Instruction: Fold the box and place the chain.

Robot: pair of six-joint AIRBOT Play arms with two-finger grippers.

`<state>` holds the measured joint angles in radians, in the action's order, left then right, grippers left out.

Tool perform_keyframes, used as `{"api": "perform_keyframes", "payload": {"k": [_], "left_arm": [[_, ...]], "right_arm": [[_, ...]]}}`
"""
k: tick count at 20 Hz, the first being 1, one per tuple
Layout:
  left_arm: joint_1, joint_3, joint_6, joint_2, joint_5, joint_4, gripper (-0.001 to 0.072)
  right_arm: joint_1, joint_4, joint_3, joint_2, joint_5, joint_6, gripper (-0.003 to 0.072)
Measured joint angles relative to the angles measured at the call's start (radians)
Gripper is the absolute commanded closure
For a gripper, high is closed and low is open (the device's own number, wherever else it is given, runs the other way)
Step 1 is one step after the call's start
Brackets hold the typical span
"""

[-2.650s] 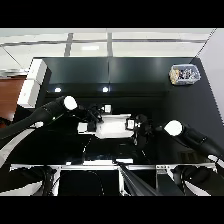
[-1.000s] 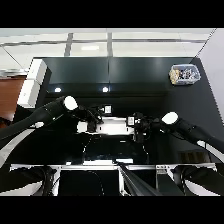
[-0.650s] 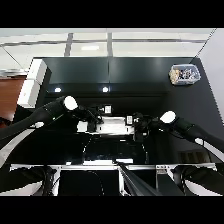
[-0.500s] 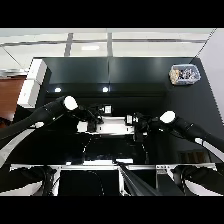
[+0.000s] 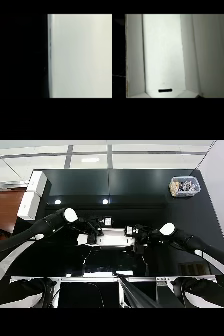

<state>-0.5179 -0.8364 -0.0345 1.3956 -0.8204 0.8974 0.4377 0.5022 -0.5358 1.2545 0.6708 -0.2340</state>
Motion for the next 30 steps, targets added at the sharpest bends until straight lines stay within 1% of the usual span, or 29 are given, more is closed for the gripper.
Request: {"api": "perform_keyframes", "payload": {"k": [19,20,21,22,23,24,25,26,27,29,30], "left_arm": [[0.0,0.0,0.0,0.0,0.0,-0.001,0.0684],[0.0,0.0,0.0,0.0,0.0,-0.001,0.0684],[0.0,0.0,0.0,0.0,0.0,-0.001,0.0684],[0.0,0.0,0.0,0.0,0.0,-0.001,0.0683],[0.0,0.0,0.0,0.0,0.0,-0.001,0.0623],[0.0,0.0,-0.005,0.0,0.0,-0.001,0.0394],[0.0,0.0,-0.012,-0.002,-0.001,-0.001,0.0183],[0.0,0.0,-0.025,-0.004,0.0,-0.001,0.0051],[0.002,-0.002,-0.04,-0.009,0.001,0.01,0.0002],[0.01,-0.01,-0.109,-0.033,0.0,0.054,0.0002],[0.017,-0.014,-0.168,-0.053,-0.003,0.1,0.0002]], "right_arm": [[0.027,0.074,-0.021,0.023,-0.025,0.087,-0.0006],[0.027,0.075,-0.021,0.023,-0.025,0.089,0.0042],[0.027,0.076,-0.021,0.023,-0.025,0.089,0.0175],[0.027,0.075,-0.022,0.023,-0.026,0.093,0.023],[0.027,0.075,-0.022,0.023,-0.026,0.093,0.023],[0.027,0.077,-0.023,0.023,-0.026,0.093,0.023],[0.027,0.077,-0.023,0.023,-0.026,0.093,0.023],[0.027,0.077,-0.023,0.023,-0.026,0.093,0.023],[0.027,0.078,-0.023,0.023,-0.026,0.093,0.023],[0.027,0.078,-0.023,0.023,-0.026,0.093,0.023],[0.027,0.079,-0.023,0.023,-0.025,0.093,0.023]]}}
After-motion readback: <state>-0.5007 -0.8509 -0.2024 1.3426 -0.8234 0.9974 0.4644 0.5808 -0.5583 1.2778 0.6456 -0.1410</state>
